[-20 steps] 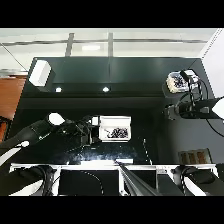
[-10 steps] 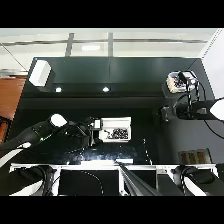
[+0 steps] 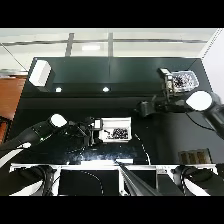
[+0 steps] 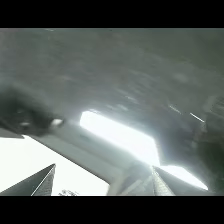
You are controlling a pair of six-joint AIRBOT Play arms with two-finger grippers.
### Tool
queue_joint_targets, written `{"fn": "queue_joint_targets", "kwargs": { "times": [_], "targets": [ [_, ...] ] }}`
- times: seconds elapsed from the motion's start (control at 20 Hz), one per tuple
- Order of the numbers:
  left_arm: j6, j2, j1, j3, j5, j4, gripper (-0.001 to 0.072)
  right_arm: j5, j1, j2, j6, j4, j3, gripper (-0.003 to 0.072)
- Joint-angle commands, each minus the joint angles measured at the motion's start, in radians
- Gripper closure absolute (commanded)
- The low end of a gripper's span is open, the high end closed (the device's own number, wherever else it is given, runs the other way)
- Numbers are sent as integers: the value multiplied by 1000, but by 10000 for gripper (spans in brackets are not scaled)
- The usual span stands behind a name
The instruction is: Fold the box and place the chain.
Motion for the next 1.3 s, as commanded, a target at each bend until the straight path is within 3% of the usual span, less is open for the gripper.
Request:
{"fn": "queue_joint_targets", "kwargs": {
  "times": [0.0,0.25,0.5,0.85,1.25],
  "targets": [
    [0,-1,0,1,1,0,353,-18,25,-129,-243,219,31,-20],
    [0,-1,0,1,1,0,352,130,42,-162,-651,228,31,-19],
    [0,-1,0,1,1,0,352,157,98,-162,-836,213,30,-19],
    [0,-1,0,1,1,0,352,124,183,-162,-861,109,29,-19],
    [0,-1,0,1,1,0,352,232,185,-66,-738,87,31,-19]
  ]
}}
